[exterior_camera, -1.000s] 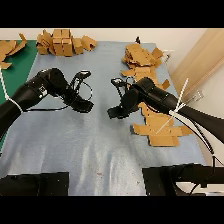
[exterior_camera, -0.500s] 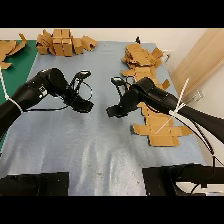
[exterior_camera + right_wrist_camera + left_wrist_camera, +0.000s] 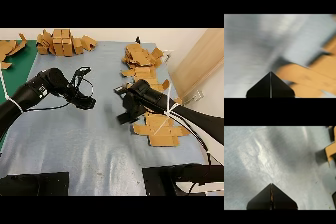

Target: Fold the box.

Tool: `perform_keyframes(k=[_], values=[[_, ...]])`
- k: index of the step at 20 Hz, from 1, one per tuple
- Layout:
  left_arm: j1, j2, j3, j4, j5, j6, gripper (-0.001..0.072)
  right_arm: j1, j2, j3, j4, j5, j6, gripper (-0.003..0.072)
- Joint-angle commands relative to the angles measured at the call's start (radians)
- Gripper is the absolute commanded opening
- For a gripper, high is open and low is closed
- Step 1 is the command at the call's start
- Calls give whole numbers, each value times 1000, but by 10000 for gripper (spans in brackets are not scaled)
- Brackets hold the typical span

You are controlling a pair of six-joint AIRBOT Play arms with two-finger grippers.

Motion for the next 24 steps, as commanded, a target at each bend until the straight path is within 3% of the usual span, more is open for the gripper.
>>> perform_keyframes(k=[1, 2, 3, 4, 5, 7, 8, 11, 13, 18, 24], values=[[0, -1, 0, -37, 32, -18, 180, -119, 18, -16, -550, -243, 4, 6], [2, -1, 0, -36, 31, -53, 552, -210, 42, -21, -565, -241, 4, 6], [2, -1, 0, -36, 31, -84, 709, -308, 69, -21, -526, -239, 4, 6], [2, -1, 0, -36, 30, -87, 707, -417, 102, -21, -461, -232, 3, 7], [2, -1, 0, -36, 29, -87, 707, -514, 134, -21, -404, -220, -15, 88], [2, -1, 0, -37, 37, -87, 707, -697, 194, -21, -299, -187, -61, 419], [2, -1, 0, -37, 50, -87, 707, -785, 217, -21, -220, -158, -109, 470], [2, -1, 0, -36, 79, -86, 707, -1014, 231, -32, 88, -81, -289, 503], [2, -1, 0, -36, 74, -86, 707, -1134, 222, -84, 200, -7, -394, 503], [0, -1, 0, -38, 54, -87, 708, -1254, 154, -195, 220, 90, -565, 502], [0, -1, 0, -126, 3, -84, 707, -1257, 48, -200, 279, 153, -655, 502]])
